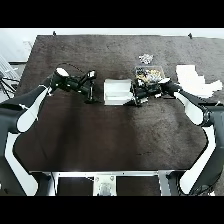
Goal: Fold the box and place the chain.
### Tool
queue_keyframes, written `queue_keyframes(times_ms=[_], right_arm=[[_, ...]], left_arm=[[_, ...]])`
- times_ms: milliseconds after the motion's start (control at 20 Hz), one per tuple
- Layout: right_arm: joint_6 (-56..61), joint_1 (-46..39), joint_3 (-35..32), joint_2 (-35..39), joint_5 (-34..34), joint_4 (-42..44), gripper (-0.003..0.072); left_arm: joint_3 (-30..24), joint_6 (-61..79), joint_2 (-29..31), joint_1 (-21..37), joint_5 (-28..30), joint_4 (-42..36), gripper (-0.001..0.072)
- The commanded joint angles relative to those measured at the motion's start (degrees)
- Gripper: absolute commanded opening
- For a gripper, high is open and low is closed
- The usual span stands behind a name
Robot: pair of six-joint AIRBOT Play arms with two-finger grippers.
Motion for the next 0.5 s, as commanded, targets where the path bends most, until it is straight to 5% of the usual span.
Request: queue_keyframes(times_ms=[0, 450], right_arm=[[0.0, 0.0, 0.0, 0.0, 0.0, 0.0, 0.0587], [0.0, 0.0, 0.0, 0.0, 0.0, 0.0, 0.0587]], left_arm=[[-0.5, 2.7, -1.0, 0.1, 1.2, -2.6, 0.0720], [-0.5, 5.8, -1.9, 0.1, 2.8, -4.9, 0.0720]])
